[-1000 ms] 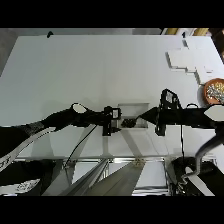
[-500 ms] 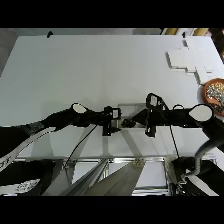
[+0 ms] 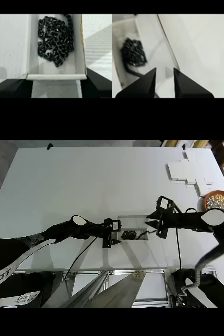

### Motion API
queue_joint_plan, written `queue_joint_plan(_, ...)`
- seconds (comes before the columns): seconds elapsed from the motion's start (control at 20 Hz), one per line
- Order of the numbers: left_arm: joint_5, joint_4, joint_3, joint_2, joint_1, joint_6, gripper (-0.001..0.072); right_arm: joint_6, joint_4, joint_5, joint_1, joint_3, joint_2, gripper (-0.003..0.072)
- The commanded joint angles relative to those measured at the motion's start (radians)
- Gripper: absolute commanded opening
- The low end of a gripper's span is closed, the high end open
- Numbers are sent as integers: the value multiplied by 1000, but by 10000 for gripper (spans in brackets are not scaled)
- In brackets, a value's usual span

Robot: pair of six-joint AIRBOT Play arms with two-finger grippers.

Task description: Fold the box and place the chain.

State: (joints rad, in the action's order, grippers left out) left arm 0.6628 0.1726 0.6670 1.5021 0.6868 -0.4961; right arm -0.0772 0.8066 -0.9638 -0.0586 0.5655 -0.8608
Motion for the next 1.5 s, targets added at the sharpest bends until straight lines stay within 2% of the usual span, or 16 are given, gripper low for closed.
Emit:
queue_joint_plan(0.0,0,0,0,-1,-1,0,13,31,212,-6,66,10,-37,223)
queue_joint_plan(0.1,0,0,0,-1,-1,0,13,32,267,-19,66,10,-97,223)
queue_joint_plan(0.3,0,0,0,-1,-1,0,13,68,268,-24,66,10,-207,227)
queue_joint_plan(0.45,0,0,0,-1,-1,0,13,154,249,-32,66,5,-253,300)
queue_joint_plan(0.5,0,0,0,-1,-1,0,13,190,239,-32,66,-2,-262,301)
queue_joint_plan(0.75,0,0,0,-1,-1,0,13,286,155,-31,66,-8,-313,292)
queue_joint_plan(1.15,0,0,0,-1,-1,0,13,331,113,-18,61,-12,-342,255)
queue_joint_plan(1.3,0,0,0,-1,-1,0,13,375,100,-13,12,-17,-345,220)
queue_joint_plan(1.45,0,0,0,-1,-1,0,13,374,103,15,0,-17,-351,217)
